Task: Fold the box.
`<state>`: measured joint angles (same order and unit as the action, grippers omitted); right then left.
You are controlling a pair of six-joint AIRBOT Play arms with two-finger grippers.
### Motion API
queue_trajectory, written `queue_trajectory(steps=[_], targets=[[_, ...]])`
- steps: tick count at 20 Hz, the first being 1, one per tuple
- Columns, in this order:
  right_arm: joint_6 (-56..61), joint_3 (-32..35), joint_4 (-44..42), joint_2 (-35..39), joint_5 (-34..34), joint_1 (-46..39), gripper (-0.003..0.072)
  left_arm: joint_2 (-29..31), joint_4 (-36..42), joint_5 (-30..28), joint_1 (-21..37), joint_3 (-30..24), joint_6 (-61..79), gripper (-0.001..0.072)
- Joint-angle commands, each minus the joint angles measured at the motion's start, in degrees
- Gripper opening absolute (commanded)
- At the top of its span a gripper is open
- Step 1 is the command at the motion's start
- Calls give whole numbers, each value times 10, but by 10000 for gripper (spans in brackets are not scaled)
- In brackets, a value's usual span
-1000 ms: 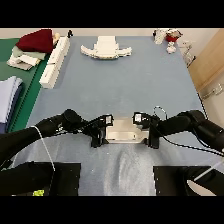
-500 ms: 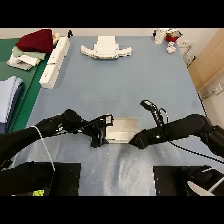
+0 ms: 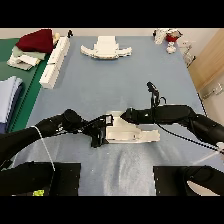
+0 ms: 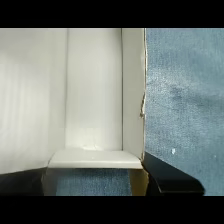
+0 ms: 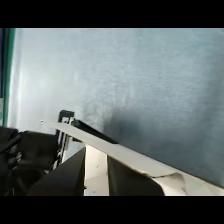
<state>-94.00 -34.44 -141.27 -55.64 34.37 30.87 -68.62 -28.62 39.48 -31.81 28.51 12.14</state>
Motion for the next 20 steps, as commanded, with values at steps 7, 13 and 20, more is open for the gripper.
queue_trajectory(steps=[7,13,20], targets=[[5,-3,18,-100,-19,-5,203,0,1,0,0,0,0,416],[5,-3,24,-108,-14,-5,203,0,2,0,0,0,0,416],[2,-4,25,-104,-9,-6,203,0,2,0,0,0,0,416]])
